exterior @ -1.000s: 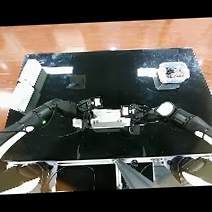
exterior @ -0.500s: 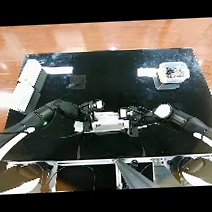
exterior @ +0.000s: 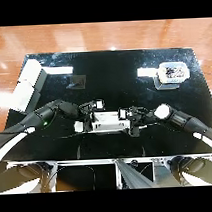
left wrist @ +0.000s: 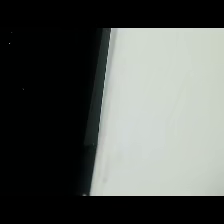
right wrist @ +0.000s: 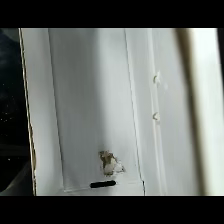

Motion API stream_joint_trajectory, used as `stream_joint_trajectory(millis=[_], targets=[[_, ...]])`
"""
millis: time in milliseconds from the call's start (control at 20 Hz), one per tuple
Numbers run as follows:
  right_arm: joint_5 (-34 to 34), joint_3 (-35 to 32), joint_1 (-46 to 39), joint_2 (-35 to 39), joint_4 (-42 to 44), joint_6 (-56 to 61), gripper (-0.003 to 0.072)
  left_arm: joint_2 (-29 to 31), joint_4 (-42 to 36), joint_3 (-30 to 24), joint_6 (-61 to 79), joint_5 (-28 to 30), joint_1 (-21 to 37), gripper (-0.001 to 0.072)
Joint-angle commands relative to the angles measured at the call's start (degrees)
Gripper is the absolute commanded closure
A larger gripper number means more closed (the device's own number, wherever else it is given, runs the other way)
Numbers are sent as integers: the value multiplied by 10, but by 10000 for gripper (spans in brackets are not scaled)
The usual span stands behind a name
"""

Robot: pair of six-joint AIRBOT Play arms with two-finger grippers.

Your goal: Fold the box and place the chain.

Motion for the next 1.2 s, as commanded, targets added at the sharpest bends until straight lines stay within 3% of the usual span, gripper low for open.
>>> stream_joint_trajectory(millis=[0, 250, 300, 350, 1050, 1100, 1150], targets=[[-9, -1, 2, 0, -9, 11, -34, 0, 3, 0, 0, 0, 0, 693], [-18, -1, 2, -1, -5, 13, -34, 0, 2, 0, 0, 0, 0, 693], [-17, -1, 2, -1, -5, 13, 46, 0, 2, 0, 0, 0, 0, 693], [-17, -1, 2, -1, -6, 13, 69, 0, 2, 0, 0, 0, 0, 693], [-13, -1, 2, -20, -10, 17, 71, 1, 2, 2, 0, 18, 0, 688], [-13, -1, 2, -20, -10, 17, 70, 1, 2, 2, 0, 25, 0, 676], [-12, -1, 2, -20, -10, 17, 71, 1, 3, 1, 0, 29, 0, 586]])
